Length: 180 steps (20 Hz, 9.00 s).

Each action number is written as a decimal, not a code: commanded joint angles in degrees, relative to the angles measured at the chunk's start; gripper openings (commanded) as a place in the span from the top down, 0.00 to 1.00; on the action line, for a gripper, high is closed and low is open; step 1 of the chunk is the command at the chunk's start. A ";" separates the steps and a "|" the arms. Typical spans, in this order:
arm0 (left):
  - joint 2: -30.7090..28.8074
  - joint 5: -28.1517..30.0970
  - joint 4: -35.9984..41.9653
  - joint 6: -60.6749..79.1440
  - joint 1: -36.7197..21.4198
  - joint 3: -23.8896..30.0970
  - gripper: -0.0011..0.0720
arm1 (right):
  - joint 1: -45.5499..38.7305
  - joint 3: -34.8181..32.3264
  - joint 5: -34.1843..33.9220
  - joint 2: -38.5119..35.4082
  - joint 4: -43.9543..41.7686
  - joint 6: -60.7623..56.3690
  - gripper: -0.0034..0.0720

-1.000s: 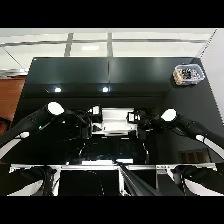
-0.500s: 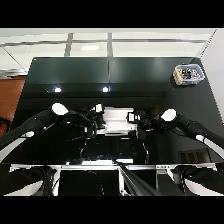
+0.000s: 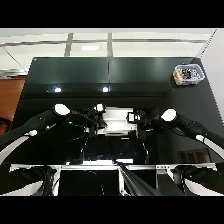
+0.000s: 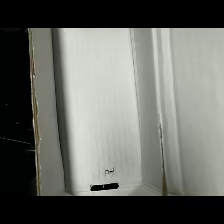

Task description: Fold the box and place the chain.

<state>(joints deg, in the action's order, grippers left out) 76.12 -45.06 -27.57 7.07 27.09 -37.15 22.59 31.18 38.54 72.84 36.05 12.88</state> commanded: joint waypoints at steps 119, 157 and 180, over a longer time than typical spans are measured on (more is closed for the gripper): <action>10.75 -16.83 -54.90 -130.11 18.05 -25.68 0.45 | 0.04 -0.02 0.00 -0.04 -0.02 -0.04 0.72; 13.44 -20.22 -55.93 -133.07 19.32 -30.64 0.96 | 0.02 -0.02 0.00 -0.04 -0.02 -0.04 0.72; 14.19 -21.62 -55.47 -133.09 19.32 -30.62 0.95 | 0.04 0.00 -0.20 -0.04 -0.24 0.00 0.72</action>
<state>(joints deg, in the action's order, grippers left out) 90.24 -65.69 -83.20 -125.99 46.37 -67.81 22.57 31.18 38.44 72.77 35.97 12.93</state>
